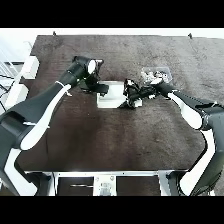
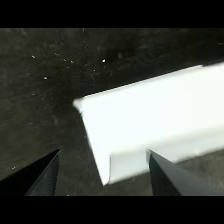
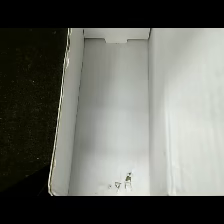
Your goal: Fold the box and place the chain.
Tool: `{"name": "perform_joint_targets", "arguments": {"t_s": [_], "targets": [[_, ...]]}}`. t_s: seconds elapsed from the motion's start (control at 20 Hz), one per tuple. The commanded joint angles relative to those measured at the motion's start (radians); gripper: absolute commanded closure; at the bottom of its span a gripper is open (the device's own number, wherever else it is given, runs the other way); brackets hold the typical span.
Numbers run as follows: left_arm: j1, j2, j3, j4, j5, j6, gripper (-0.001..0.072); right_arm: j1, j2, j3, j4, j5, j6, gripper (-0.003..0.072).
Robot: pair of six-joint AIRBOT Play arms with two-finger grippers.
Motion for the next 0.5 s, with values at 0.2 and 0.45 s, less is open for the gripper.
{"name": "perform_joint_targets", "arguments": {"t_s": [0.2, 0.45], "targets": [[0.1, 0.298, -0.312, -0.191, 0.246, 0.371, 0.0054, 0.001, 0.0, 0.0, 0.001, 0.0, 0.001, 0.0146], [0.28, 0.38, -0.568, -0.679, 0.364, 1.134, 0.0056, 0.001, 0.0, 0.0, 0.001, 0.0, 0.001, 0.0146]]}}
